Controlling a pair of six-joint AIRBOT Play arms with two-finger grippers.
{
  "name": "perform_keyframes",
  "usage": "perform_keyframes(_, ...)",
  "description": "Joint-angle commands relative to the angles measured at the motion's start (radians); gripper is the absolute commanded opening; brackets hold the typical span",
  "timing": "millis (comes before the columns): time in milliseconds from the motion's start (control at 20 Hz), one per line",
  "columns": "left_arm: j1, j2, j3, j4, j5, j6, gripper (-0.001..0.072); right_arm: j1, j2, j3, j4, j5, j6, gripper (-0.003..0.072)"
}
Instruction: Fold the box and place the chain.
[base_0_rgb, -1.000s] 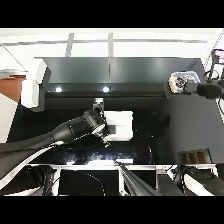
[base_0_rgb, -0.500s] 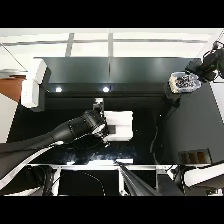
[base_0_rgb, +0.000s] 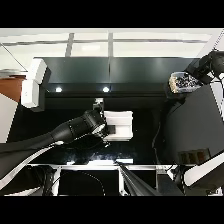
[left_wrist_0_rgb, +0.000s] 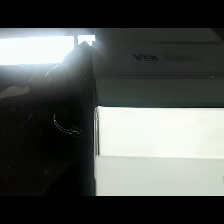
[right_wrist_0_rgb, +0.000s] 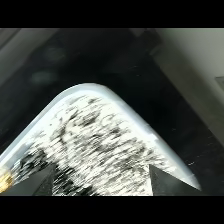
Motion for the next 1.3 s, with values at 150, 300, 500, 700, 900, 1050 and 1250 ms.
perform_keyframes(150, 0.000, 0.000, 0.000, -0.002, -0.002, 0.000, 0.0032, -0.008, -0.021, 0.007, 0.014, 0.015, 0.027, 0.0650)
perform_keyframes(300, 0.000, 0.000, 0.000, -0.004, -0.002, 0.000, 0.0032, -0.008, -0.041, 0.007, 0.085, 0.015, 0.024, 0.0477)
perform_keyframes(500, 0.000, 0.000, 0.000, -0.009, -0.002, 0.000, 0.0032, -0.009, -0.039, 0.023, 0.093, -0.015, -0.049, 0.0026)
perform_keyframes(700, 0.000, 0.000, 0.000, -0.026, -0.002, 0.000, 0.0032, -0.016, 0.004, 0.069, 0.092, -0.086, -0.187, 0.0021)
perform_keyframes(900, 0.000, 0.000, 0.000, -0.027, -0.001, 0.000, 0.0032, -0.019, 0.151, 0.069, 0.108, -0.126, -0.413, 0.0021)
perform_keyframes(1050, 0.000, 0.000, 0.000, -0.027, 0.000, 0.000, 0.0032, -0.027, 0.291, 0.069, 0.261, -0.112, -0.521, 0.0020)
perform_keyframes(1250, -0.001, 0.000, 0.000, -0.027, -0.001, 0.001, 0.0032, -0.027, 0.475, 0.069, 0.449, -0.092, -0.647, 0.0019)
